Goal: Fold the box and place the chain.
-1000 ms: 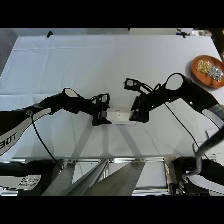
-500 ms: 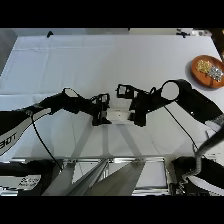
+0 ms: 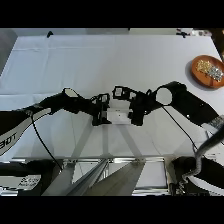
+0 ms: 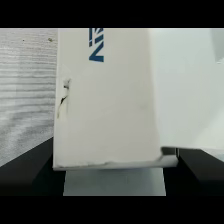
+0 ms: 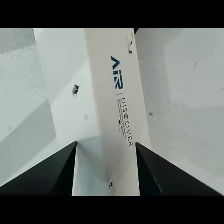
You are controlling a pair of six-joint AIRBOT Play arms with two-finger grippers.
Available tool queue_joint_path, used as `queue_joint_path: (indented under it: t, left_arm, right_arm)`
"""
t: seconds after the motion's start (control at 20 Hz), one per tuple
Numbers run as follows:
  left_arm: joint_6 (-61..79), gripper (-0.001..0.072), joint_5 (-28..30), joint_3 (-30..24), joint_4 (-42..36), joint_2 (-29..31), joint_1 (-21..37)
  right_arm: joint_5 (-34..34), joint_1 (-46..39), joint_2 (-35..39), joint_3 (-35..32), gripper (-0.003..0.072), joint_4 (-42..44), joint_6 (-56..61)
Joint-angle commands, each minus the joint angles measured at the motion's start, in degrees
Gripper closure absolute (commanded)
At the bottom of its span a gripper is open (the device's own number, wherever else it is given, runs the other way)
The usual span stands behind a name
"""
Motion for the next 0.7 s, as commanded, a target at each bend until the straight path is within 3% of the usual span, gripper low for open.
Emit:
queue_joint_path:
  t: [0.0, 0.1, 0.65]
  left_arm:
    - [0.11, 0.0365, 0.02, 0.04, 0.04, 0.02, 0.02]
    - [0.11, 0.0365, 0.02, 0.04, 0.04, 0.02, 0.00]
    - [0.11, 0.0365, 0.02, 0.04, 0.04, 0.02, 0.00]
  right_arm:
    - [-1.14, 0.09, -0.35, -0.02, 0.0355, -1.44, 1.25]
    - [-2.01, 0.09, -0.35, -0.02, 0.0398, -1.18, 1.66]
    - [-3.78, 0.76, -0.85, -0.96, 0.0414, 0.48, 4.50]
